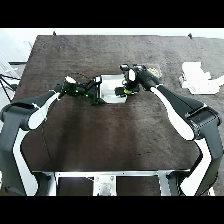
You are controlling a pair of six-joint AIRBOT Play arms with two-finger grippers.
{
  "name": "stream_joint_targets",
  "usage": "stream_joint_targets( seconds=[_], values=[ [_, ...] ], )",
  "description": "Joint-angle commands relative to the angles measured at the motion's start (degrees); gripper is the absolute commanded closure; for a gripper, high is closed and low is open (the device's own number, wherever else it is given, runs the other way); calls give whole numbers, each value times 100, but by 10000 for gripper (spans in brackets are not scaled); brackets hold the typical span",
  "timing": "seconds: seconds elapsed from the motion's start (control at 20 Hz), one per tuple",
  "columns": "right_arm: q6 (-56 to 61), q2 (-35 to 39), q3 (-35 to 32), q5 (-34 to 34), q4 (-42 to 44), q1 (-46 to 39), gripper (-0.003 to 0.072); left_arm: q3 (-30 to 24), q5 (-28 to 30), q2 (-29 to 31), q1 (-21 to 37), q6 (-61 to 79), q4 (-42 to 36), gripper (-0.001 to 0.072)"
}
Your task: Fold the box and place the chain.
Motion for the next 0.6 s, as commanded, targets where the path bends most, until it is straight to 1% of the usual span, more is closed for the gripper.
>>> stream_joint_targets(
  seconds=[0.0,0.05,0.1,0.15,0.2,0.25,0.3,0.35,0.4,0.45,0.5,0.55],
  values=[
    [96,-31,7,197,-59,33,549,2,2,-2,-2,-4,0,360],
    [94,-48,7,243,-96,33,606,2,0,-2,-2,-4,0,360],
    [96,-55,7,278,-92,35,617,2,0,-2,-2,-4,0,359],
    [98,-55,7,273,-94,37,669,2,2,-2,-2,-4,0,359],
    [96,-55,7,273,-94,46,670,2,2,-2,-2,-4,0,360],
    [101,-55,7,256,-90,46,560,2,2,-2,-2,-4,0,359],
    [98,-55,15,251,-74,46,344,2,2,-2,-2,-4,0,359],
    [98,-50,22,243,-76,46,257,2,0,-2,-2,-4,0,360],
    [136,-46,42,236,-76,44,244,2,0,-2,-2,-4,0,359],
    [210,-24,61,212,-79,42,198,2,2,-2,-2,-4,0,359],
    [225,7,98,214,-79,42,175,2,0,-2,-2,-4,0,360],
    [227,42,149,212,-76,42,175,2,2,-2,-2,-4,0,360]
  ],
)
